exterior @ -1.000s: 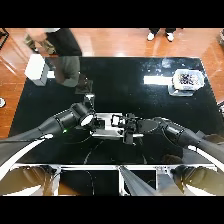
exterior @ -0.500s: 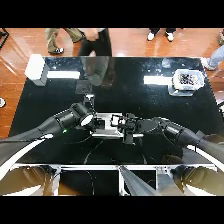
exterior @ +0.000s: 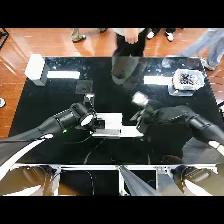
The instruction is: Fold the box and place the chain.
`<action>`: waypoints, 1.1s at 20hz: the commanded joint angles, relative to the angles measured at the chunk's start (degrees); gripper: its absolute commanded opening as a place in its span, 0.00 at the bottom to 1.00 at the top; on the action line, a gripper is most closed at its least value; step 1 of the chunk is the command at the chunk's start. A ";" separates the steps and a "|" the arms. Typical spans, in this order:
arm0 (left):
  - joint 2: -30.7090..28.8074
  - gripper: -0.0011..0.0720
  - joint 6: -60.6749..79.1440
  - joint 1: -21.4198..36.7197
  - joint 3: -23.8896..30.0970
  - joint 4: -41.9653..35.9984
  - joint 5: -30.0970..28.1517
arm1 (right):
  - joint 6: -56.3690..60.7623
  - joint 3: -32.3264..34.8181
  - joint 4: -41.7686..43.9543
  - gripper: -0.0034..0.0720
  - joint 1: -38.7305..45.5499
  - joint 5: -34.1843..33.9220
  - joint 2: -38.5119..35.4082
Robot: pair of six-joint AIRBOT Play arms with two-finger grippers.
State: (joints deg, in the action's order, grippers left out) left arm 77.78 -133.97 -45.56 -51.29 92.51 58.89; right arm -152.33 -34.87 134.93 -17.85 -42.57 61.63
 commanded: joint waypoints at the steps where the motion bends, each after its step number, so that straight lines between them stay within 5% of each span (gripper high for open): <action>1: 0.04 0.04 0.00 0.04 0.00 0.00 0.15 | 23.67 0.00 -2.34 0.08 16.79 -13.84 -2.54; 4: 0.15 0.04 0.00 0.07 0.00 0.02 0.15 | 43.74 1.01 -9.81 0.08 29.70 -21.68 -2.54; 7: 0.20 0.04 0.00 0.04 0.00 -0.02 0.15 | 47.58 6.38 -9.42 0.08 34.10 -20.92 -0.92; 13: 0.20 0.04 0.02 0.02 0.00 -0.13 0.57 | 43.01 10.21 8.35 0.08 20.72 -14.75 10.08; 22: 0.20 0.04 0.02 -0.04 0.00 -0.39 1.25 | 45.92 9.40 10.19 0.08 8.20 -5.92 10.32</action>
State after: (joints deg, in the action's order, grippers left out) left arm 77.95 -134.04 -45.56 -51.33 92.20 59.77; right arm -107.48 -25.52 144.44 -6.13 -52.36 71.68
